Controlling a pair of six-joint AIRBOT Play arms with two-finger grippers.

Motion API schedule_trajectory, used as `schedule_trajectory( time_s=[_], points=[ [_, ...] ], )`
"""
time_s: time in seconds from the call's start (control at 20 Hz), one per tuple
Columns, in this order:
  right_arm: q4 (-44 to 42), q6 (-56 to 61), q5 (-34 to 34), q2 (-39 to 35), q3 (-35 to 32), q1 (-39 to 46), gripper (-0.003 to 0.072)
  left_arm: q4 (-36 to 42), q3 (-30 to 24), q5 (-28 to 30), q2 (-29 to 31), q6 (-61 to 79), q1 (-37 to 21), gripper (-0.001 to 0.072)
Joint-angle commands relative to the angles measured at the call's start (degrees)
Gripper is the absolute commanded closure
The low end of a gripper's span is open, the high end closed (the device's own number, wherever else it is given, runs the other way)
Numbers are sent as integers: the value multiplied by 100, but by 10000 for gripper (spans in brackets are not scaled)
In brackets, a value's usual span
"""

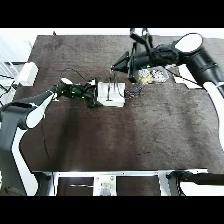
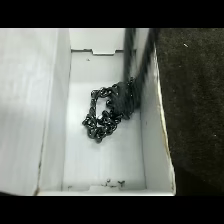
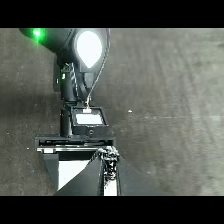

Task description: Fold the box and place the chain.

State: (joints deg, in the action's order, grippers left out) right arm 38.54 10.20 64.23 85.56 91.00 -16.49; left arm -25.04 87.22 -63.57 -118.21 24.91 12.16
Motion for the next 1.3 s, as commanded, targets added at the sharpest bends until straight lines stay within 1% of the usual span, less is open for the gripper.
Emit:
schedule_trajectory(
  time_s=[0.0, 0.25, 0.3, 0.35, 0.4, 0.45, 0.5, 0.65, 0.75, 0.8, 0.85, 0.9, 1.1, 1.2, 1.25],
  points=[
    [0, 11, -79, 544, -101, -76, 677, -2, -2, -9, -2, 0, -2, 167],
    [-11, 9, -72, 1436, -286, -90, 676, -2, -2, -9, -2, 0, -2, 167],
    [52, 9, -46, 1561, -297, -94, 628, -2, -2, -9, -2, 0, -2, 167],
    [138, 11, -7, 1596, -297, -87, 367, -2, -2, -11, 0, -2, -2, 167],
    [295, 15, 74, 1558, -275, -48, 175, -2, -2, -9, -2, -2, -2, 167],
    [376, 13, 175, 1460, -256, 26, 200, -2, -2, -11, -2, 0, -2, 167],
    [479, 13, 284, 1303, -256, 151, 209, -2, -2, -11, -2, -2, -2, 167],
    [721, 11, 686, 887, -258, 691, 209, -2, -2, -11, -2, 0, -2, 167],
    [743, 9, 988, 866, -273, 1084, 210, -2, -2, -9, -2, 0, -2, 167],
    [758, -50, 973, 896, -332, 1215, 211, -2, -2, -11, -2, 0, -2, 167],
    [758, -267, 973, 949, -407, 1318, 233, -2, -2, -7, -2, 0, -2, 167],
    [758, -483, 973, 1029, -466, 1364, 294, -2, -2, -7, 0, 0, -2, 167],
    [758, -800, 931, 1565, -525, 1322, 288, -2, -2, -7, -2, 0, -2, 167],
    [763, -942, 815, 1836, -527, 1248, 287, -2, -2, -4, -2, 0, -2, 167],
    [763, -946, 732, 1950, -529, 1204, 274, -2, -2, -7, -2, 0, -2, 167]
  ],
)
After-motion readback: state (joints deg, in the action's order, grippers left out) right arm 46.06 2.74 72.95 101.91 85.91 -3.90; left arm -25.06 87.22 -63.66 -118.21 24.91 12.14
